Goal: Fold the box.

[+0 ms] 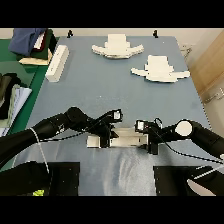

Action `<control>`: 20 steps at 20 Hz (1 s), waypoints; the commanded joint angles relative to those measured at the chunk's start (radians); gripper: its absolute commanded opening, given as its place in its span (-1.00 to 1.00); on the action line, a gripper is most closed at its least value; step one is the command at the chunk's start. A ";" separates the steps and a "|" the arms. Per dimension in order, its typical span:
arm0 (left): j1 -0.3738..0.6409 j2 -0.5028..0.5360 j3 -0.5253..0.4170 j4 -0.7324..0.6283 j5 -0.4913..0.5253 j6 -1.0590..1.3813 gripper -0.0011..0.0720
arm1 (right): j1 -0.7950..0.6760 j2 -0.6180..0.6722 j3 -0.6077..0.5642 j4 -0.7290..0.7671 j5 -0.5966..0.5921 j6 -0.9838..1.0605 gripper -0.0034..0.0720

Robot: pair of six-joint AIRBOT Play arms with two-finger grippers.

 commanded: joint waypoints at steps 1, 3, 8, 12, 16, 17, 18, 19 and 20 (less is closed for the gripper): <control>0.000 0.000 0.001 -0.002 0.006 0.000 -0.93 | 0.002 -0.002 0.000 0.069 0.056 -0.100 0.63; 0.000 0.000 0.001 -0.002 0.006 -0.001 -0.93 | 0.001 -0.002 0.000 0.074 0.056 -0.101 0.63; 0.000 0.000 0.001 -0.002 0.006 -0.001 -0.93 | 0.000 -0.002 0.000 0.071 0.041 -0.101 0.71; 0.000 0.000 0.001 -0.002 0.006 -0.001 -0.93 | -0.031 -0.002 -0.001 0.068 0.037 -0.101 0.71; 0.000 0.000 0.001 -0.002 0.006 -0.001 -0.93 | -0.074 0.007 -0.004 0.114 0.058 -0.130 0.71; 0.000 0.000 0.001 -0.002 0.006 -0.001 -0.93 | -0.074 0.006 -0.012 0.126 0.058 -0.144 0.71; 0.000 0.000 0.001 -0.002 0.006 -0.001 -0.93 | -0.074 0.006 -0.025 0.137 0.055 -0.158 0.71; 0.000 0.000 0.001 -0.002 0.006 -0.001 -0.93 | -0.074 0.005 -0.037 0.147 0.049 -0.171 0.71; 0.000 0.000 0.001 -0.002 0.006 -0.001 -0.93 | -0.074 0.005 -0.042 0.153 0.047 -0.187 0.71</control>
